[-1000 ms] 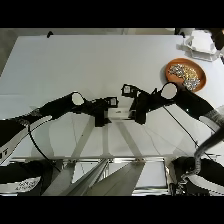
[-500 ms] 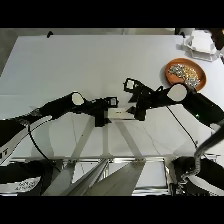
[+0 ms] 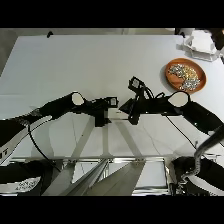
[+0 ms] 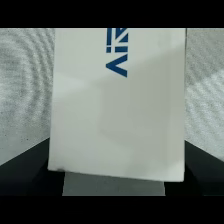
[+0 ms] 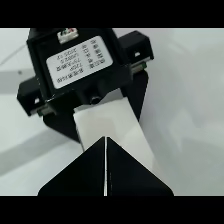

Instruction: Fold the box and place the chain.

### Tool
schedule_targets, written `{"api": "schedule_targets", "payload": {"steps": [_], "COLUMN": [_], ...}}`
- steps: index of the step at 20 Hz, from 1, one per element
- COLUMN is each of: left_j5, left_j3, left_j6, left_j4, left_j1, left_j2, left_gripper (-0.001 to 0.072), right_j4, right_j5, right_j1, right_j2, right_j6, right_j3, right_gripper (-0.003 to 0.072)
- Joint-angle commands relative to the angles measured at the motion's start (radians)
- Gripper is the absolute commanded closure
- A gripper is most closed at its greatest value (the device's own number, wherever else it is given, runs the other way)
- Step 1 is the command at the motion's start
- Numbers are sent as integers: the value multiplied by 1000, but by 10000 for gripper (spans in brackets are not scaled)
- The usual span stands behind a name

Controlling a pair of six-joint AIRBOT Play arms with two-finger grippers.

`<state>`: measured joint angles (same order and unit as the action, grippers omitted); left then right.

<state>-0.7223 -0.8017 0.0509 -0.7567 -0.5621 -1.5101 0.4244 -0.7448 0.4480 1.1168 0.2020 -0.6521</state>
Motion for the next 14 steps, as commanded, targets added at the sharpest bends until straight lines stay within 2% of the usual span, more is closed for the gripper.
{"api": "schedule_targets", "payload": {"steps": [1,6,14], "left_j5": [0,0,0], "left_j3": [0,0,0], "left_j6": [0,0,0], "left_j4": [0,0,0], "left_j1": [0,0,0], "left_j2": [1,1,1], "left_gripper": [437,437,437], "right_j4": [-177,-173,-158], "right_j5": [51,-45,-55], "right_j1": [-1,0,-1], "right_j2": [9,106,115], "right_j6": [-106,-106,-117], "right_j3": [54,58,86], "right_gripper": [674,674,674]}}
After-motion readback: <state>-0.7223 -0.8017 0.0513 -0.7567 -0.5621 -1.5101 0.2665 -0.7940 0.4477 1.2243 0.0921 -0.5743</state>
